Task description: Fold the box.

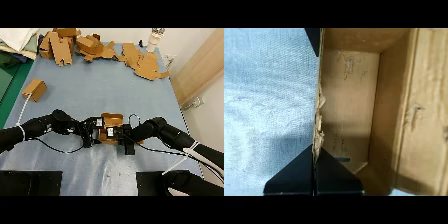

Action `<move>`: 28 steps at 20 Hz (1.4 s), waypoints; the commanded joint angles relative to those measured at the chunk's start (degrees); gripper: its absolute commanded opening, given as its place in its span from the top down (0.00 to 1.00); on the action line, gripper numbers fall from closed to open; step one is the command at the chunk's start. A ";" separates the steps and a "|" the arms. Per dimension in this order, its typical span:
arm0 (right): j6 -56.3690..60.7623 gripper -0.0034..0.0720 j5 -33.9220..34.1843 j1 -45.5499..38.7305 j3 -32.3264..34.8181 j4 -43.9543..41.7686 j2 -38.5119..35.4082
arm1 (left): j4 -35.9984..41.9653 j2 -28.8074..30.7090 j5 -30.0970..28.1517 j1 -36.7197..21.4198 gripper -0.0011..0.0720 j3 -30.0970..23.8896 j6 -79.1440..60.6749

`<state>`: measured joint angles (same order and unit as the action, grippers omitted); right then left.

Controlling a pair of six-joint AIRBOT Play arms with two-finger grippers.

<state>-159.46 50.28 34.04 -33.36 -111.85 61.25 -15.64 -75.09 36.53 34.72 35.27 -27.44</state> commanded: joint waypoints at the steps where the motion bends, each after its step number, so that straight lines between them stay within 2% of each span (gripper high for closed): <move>1: 0.22 0.95 0.94 0.02 0.00 0.39 -0.02 | 0.42 -0.04 -0.98 -0.07 0.42 0.02 0.24; 5: 3.23 0.94 0.96 0.02 -0.02 0.66 -0.07 | 0.42 -0.04 -1.01 -0.07 0.42 0.02 0.26; 6: 3.21 0.78 1.25 0.02 0.00 0.68 -0.09 | 0.42 -0.04 -1.01 -0.07 0.42 0.02 0.26; 7: 2.78 0.72 1.22 0.02 0.00 1.09 -0.07 | 0.42 -0.04 -0.98 -0.07 0.42 0.02 0.26; 15: 3.06 0.71 1.66 0.02 -0.02 -0.20 -0.22 | 0.37 -0.04 -0.96 -0.07 0.42 0.02 0.26; 16: 3.65 0.52 1.66 0.02 -0.02 -0.20 -0.22 | 0.37 -0.04 -0.96 -0.07 0.42 0.02 0.26; 17: 4.11 0.24 1.66 0.00 -0.02 -0.20 -0.22 | 0.37 -0.04 -0.98 -0.07 0.42 0.02 0.26; 18: 4.11 0.21 1.92 0.00 -0.02 -0.17 -0.26 | 0.37 -0.04 -0.96 -0.07 0.42 0.02 0.26; 23: 7.13 0.21 2.12 -0.02 -0.28 2.58 -1.01 | 0.35 -0.04 -0.79 -0.07 0.42 0.02 0.26; 28: 14.71 0.21 2.82 -0.11 -3.37 4.39 -4.22 | 0.37 -0.04 -0.35 -0.07 0.42 0.02 0.26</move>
